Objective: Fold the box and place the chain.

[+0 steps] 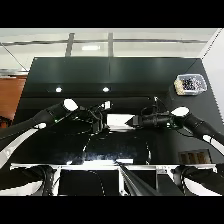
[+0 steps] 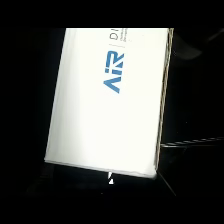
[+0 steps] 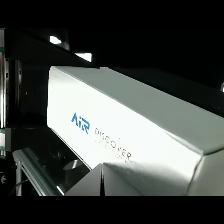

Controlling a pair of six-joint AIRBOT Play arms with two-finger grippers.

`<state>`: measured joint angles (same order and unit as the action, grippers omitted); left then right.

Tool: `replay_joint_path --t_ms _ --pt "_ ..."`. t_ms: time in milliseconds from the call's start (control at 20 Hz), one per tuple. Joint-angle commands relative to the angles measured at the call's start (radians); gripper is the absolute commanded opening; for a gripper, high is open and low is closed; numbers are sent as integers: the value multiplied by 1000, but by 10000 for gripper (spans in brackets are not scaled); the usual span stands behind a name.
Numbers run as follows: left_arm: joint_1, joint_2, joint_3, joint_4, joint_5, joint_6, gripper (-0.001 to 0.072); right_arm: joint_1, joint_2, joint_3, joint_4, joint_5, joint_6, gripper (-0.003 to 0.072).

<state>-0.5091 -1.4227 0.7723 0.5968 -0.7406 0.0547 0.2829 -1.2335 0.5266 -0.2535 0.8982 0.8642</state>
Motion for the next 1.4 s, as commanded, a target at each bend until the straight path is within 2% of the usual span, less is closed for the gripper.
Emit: replay_joint_path --t_ms 0,100,200,350,450,500,550,700,900,1100,1350 --pt "0 0 1 -2 0 -2 447 3 -3 2 -26 -13 -16 16" --pt "2 2 1 -2 -1 -2 447 -13 8 18 -29 14 -28 16" --pt "2 7 1 -2 -1 -2 448 -54 50 61 -58 97 -31 16" --pt "2 37 1 11 -10 -3 448 -177 167 158 -140 269 -12 17" --pt "2 69 3 92 -58 -11 452 -284 253 204 -231 312 39 16" --pt "2 85 3 143 -78 -34 555 -342 295 211 -275 314 64 16" --pt "2 102 3 199 -92 -70 720 -399 327 211 -305 316 74 16" --pt "2 146 4 300 -110 -214 720 -560 373 211 -339 384 82 16" --pt "-63 204 39 248 -84 -257 720 -664 375 211 -350 413 82 16" --pt "-150 153 119 247 6 -327 720 -661 375 210 -350 397 82 16" --pt "-198 44 230 245 3 -376 720 -661 375 210 -350 397 82 16"
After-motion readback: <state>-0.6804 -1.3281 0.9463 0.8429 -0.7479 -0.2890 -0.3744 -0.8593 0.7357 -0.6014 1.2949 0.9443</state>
